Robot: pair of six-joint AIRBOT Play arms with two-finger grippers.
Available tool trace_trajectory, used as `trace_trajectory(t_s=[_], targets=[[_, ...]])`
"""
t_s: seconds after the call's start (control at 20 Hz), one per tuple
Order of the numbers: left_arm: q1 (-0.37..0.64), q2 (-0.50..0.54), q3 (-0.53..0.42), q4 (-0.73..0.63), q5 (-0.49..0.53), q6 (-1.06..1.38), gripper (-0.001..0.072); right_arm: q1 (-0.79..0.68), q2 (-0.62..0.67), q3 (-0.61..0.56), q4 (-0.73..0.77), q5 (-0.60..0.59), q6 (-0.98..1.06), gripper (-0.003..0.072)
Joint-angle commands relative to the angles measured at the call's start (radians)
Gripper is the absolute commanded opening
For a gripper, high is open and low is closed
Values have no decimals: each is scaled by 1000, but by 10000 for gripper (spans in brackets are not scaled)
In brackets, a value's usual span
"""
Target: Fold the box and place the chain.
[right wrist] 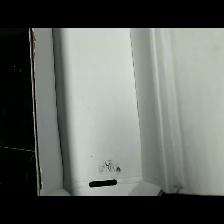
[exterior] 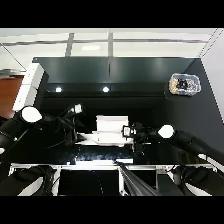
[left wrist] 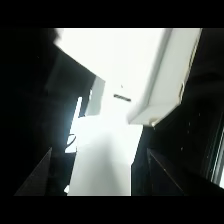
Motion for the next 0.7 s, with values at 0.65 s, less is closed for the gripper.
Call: trace_trajectory(t_s=[0.65], targets=[[-191, -114, -95, -144, 274, 238, 462, 0, 0, 0, 0, 16, 14, 349]])
